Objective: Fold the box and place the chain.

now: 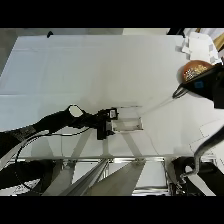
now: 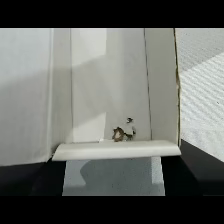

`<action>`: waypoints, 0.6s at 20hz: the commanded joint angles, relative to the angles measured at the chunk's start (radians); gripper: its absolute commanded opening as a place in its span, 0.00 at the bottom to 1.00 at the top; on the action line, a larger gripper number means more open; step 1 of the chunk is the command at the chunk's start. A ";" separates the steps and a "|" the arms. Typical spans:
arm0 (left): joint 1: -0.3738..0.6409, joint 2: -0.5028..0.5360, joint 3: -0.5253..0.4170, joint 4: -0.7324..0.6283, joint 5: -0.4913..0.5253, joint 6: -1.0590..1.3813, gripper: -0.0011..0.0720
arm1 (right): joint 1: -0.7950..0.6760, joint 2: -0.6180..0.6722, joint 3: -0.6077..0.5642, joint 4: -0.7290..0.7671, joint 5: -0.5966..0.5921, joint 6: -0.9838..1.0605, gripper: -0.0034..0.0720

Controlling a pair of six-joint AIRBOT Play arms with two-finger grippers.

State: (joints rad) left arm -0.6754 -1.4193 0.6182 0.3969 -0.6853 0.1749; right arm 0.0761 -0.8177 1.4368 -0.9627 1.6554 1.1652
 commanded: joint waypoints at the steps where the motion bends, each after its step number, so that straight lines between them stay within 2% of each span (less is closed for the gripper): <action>1: 0.001 0.000 0.000 0.000 0.000 0.000 0.19 | 0.139 0.033 -0.005 0.007 -0.020 0.042 0.07; 4: 0.001 0.000 0.000 0.000 0.000 0.000 0.19 | 0.282 0.033 -0.051 0.006 -0.154 0.042 0.07; 7: 0.001 0.000 0.000 0.000 0.000 0.000 0.19 | 0.395 0.027 -0.152 -0.035 -0.249 0.041 0.07; 10: 0.001 0.000 0.000 0.000 0.000 0.000 0.19 | 0.445 0.019 -0.283 -0.117 -0.379 0.041 0.07; 12: 0.001 0.000 0.000 0.000 0.000 0.000 0.19 | 0.447 0.018 -0.386 -0.101 -0.466 0.041 0.07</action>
